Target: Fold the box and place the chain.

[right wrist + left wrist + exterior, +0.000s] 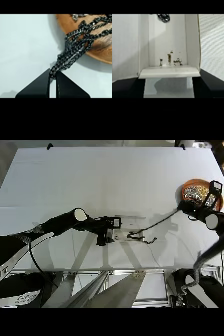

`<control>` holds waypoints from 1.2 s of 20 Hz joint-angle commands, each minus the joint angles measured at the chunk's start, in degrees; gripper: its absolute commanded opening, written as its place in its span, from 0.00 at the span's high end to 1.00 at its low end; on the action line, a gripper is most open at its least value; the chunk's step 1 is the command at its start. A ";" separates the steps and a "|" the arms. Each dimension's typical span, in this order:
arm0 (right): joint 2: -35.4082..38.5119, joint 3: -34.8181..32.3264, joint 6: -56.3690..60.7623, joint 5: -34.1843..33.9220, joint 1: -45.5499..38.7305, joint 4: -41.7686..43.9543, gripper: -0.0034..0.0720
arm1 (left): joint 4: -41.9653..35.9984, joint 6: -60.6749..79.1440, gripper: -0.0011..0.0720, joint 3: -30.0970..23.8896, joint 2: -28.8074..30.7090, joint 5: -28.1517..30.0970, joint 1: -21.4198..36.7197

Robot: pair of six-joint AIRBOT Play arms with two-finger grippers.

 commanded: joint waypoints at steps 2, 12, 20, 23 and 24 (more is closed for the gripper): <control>23.02 0.02 -4.68 21.88 5.75 1.97 0.93 | 0.02 0.02 0.64 -0.02 0.00 0.00 -0.02; 45.31 0.00 -10.03 37.77 6.27 38.49 0.93 | 0.04 0.02 0.64 -0.02 0.00 0.02 -0.02; 45.31 0.00 -17.59 32.76 6.27 56.98 0.93 | 0.02 0.02 0.64 -0.02 0.00 0.02 -0.04; 45.31 -0.22 -20.11 32.11 6.27 57.53 0.93 | 0.02 0.02 0.64 -0.02 0.02 0.02 -0.04; 45.31 -0.87 -21.70 31.34 6.27 57.53 0.93 | 0.02 0.02 0.64 -0.02 0.00 0.02 -0.04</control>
